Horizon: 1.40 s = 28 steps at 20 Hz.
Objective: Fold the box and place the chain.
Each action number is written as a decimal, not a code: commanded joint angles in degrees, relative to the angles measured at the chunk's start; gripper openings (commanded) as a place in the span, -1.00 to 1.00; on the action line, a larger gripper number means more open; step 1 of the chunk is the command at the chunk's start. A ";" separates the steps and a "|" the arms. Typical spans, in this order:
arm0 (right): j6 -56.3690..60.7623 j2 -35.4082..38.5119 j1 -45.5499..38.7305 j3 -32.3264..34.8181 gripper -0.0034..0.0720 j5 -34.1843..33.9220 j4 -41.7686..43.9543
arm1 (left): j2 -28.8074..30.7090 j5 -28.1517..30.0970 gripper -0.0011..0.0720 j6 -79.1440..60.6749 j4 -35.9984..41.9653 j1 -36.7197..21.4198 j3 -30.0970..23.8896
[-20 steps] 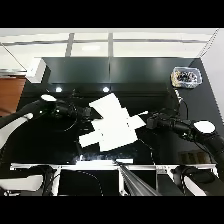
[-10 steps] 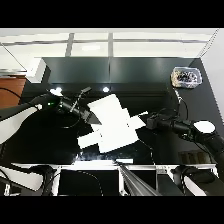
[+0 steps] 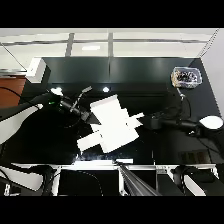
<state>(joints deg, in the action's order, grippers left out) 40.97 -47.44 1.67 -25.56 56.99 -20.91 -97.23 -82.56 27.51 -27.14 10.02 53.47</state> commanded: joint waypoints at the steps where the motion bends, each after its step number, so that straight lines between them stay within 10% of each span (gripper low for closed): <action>1: 2.51 0.04 -9.70 -9.60 0.85 16.96 -15.37 | 4.61 2.73 -0.92 -0.28 -3.82 1.14 0.17; 6: -1.36 0.00 -14.16 -15.96 0.84 15.63 -29.38 | 18.62 14.88 -0.91 -14.43 -11.50 10.71 -0.72; 10: -2.47 0.02 -10.05 -15.96 0.84 6.51 -40.68 | 18.43 21.11 -0.90 -20.65 -23.23 17.86 -0.70; 16: -4.35 -0.13 -8.35 -13.81 0.84 0.02 -23.54 | 14.49 26.27 -0.91 -19.37 -22.73 19.87 -0.72; 28: -27.82 -0.22 11.72 -0.09 0.84 -3.26 -26.88 | 13.33 23.96 -0.90 -18.03 -23.15 19.47 -0.70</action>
